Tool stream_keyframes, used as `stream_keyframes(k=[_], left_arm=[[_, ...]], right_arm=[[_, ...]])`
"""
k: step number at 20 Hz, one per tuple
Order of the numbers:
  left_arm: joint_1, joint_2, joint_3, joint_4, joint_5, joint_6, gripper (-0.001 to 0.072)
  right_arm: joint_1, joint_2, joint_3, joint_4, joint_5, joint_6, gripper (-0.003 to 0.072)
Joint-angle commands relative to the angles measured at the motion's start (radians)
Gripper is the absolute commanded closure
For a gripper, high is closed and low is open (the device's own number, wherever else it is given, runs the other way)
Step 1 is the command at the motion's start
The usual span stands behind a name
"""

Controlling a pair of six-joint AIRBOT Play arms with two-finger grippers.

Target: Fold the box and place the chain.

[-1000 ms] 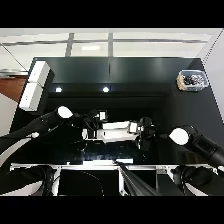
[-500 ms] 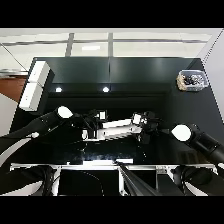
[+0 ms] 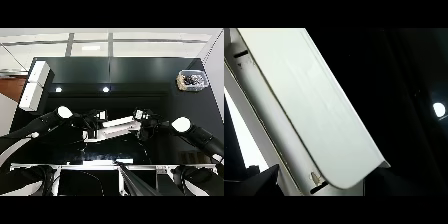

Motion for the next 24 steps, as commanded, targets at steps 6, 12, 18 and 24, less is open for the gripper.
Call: stream_keyframes(k=[6,12,18,24], left_arm=[[0.0,0.019,0.002,0.041,-0.012,0.002,0.0677],[0.0,0.016,0.002,0.045,-0.003,0.002,0.0676],[0.0,0.016,0.002,0.045,-0.004,0.001,0.0676],[0.0,0.016,0.002,0.044,-0.005,0.0,0.0676]], right_arm=[[-0.011,-0.006,0.0,0.055,0.145,-0.093,-0.0023],[-0.011,-0.008,-0.046,0.004,0.203,-0.093,-0.0023],[-0.011,-0.047,-0.071,0.052,0.136,-0.225,-0.0022],[-0.011,-0.105,-0.071,0.112,0.105,-0.306,-0.0021]])
